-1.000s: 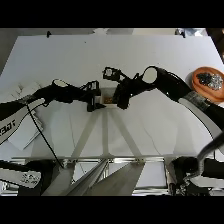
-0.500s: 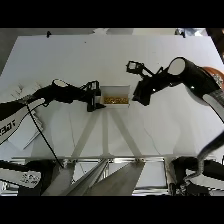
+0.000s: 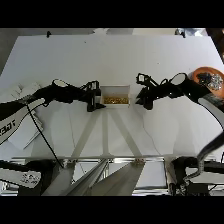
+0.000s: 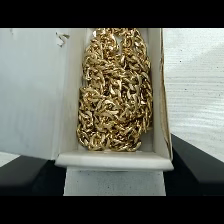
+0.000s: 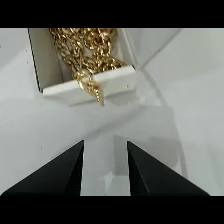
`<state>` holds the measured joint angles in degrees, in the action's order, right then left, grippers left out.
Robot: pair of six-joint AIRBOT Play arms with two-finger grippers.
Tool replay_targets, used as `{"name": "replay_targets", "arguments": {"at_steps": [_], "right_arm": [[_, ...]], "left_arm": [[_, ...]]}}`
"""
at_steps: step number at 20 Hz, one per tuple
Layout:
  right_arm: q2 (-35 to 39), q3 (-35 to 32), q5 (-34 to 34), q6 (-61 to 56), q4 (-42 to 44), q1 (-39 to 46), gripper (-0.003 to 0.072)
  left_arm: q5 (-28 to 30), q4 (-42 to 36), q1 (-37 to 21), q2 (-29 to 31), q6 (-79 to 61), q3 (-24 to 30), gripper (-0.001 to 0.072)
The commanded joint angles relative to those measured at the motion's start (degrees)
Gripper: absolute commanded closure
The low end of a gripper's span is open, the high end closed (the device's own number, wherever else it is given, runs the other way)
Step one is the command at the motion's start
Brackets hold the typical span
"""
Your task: Fold the box and place the chain.
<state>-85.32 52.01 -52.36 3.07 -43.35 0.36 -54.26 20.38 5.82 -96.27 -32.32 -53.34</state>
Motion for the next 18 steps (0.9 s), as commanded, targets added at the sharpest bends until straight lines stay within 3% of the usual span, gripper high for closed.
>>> {"name": "replay_targets", "arguments": {"at_steps": [1, 8, 10, 11, 12, 13, 18], "right_arm": [[-2.8, -0.4, 1.3, 10.2, 7.6, -1.1, 0.0398], [-4.2, -0.4, 5.6, 11.0, 10.2, -2.4, 0.0438], [-4.2, -0.4, 5.7, 11.0, 10.2, -2.4, 0.0535], [-4.2, -0.4, 5.7, 11.0, 10.2, -2.4, 0.0546], [-4.2, -0.4, 5.6, 11.0, 10.2, -2.4, 0.0648], [-4.1, -0.4, 5.5, 10.9, 10.2, -2.4, 0.0675], [-1.0, -0.4, 5.4, 7.2, 7.7, -2.4, 0.0675]], "left_arm": [[0.0, 0.0, 0.0, 0.0, 0.0, 0.0, 0.0366], [0.0, 0.0, 0.0, 0.0, 0.0, 0.0, 0.0366], [0.0, 0.0, 0.0, 0.0, 0.0, 0.0, 0.0366], [0.0, 0.0, 0.0, 0.0, 0.0, 0.0, 0.0366], [0.0, 0.0, 0.0, 0.0, 0.0, 0.0, 0.0366], [0.0, 0.0, 0.0, 0.0, 0.0, 0.0, 0.0366], [0.0, 0.0, 0.0, 0.0, 0.0, 0.0, 0.0366]]}}
